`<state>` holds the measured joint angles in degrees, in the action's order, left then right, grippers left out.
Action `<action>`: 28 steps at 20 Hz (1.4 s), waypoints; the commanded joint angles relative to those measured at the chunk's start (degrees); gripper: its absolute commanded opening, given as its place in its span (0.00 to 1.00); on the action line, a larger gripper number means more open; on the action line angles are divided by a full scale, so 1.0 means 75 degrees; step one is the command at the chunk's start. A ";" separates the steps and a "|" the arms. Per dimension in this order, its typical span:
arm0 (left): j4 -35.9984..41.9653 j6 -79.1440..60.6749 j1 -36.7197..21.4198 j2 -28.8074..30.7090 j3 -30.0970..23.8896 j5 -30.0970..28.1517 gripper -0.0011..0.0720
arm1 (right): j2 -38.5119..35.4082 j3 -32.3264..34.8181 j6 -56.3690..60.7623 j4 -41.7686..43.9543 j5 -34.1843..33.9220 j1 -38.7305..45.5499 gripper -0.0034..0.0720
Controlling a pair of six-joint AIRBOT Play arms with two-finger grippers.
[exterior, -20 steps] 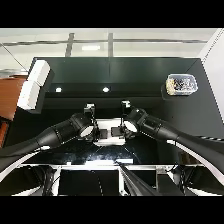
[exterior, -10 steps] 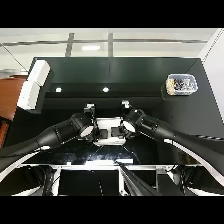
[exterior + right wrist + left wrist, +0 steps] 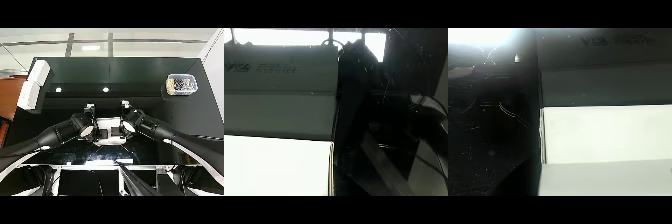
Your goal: Fold the box and place the chain.
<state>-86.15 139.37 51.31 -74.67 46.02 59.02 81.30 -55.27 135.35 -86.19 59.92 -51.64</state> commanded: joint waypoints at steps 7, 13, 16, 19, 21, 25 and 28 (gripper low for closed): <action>-0.0015 -0.0009 -0.0003 0.0000 -0.0003 0.0017 0.05 | -0.0009 -0.0012 -0.0146 0.0085 0.0085 -0.0003 0.46; -0.0015 -0.0009 -0.0003 0.0000 -0.0003 0.0017 0.05 | -0.0009 -0.0012 -0.0195 0.0085 0.0157 -0.0003 0.42; -0.0015 -0.0006 -0.0003 0.0000 -0.0003 0.0017 0.05 | -0.0009 -0.0012 -0.0195 0.0087 0.0160 -0.0006 0.20; -0.0015 -0.0006 -0.0003 0.0000 -0.0003 0.0017 0.05 | -0.0009 -0.0012 -0.0192 0.0085 0.0169 -0.0006 0.13; -0.0015 -0.0006 -0.0003 0.0000 -0.0003 0.0015 0.05 | -0.0009 -0.0012 -0.0192 0.0085 0.0184 -0.0006 0.09; -0.0015 -0.0009 -0.0003 0.0000 -0.0003 0.0017 0.05 | -0.0017 -0.0038 -0.0271 0.0085 0.0227 -0.0006 0.09; -0.0015 -0.0006 -0.0003 0.0000 0.0000 0.0015 0.05 | -0.0058 -0.0178 -0.0341 0.0055 0.0323 -0.0003 0.43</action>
<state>-86.26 139.20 51.31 -74.67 46.02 59.16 81.06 -55.83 133.05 -85.56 62.06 -51.66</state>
